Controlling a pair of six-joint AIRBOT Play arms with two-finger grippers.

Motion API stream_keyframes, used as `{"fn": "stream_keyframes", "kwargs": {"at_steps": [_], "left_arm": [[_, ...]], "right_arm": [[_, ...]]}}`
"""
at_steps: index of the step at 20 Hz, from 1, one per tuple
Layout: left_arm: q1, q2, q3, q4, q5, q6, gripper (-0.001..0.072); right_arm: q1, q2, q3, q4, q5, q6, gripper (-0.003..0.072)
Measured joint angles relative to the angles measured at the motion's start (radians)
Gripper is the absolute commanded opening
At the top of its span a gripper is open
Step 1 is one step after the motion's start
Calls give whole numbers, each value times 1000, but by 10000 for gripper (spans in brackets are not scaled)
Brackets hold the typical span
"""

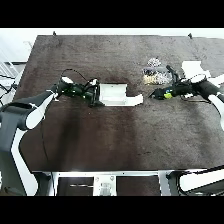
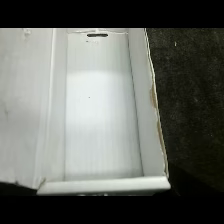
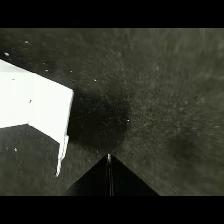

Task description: Fold the box and place the chain.

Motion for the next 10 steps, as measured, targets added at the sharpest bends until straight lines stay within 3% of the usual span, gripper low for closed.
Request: {"fn": "stream_keyframes", "kwargs": {"at_steps": [10], "left_arm": [[0,0,0,0,0,0,491]], "right_arm": [[199,-73,-12,88,-81,58,14]]}}
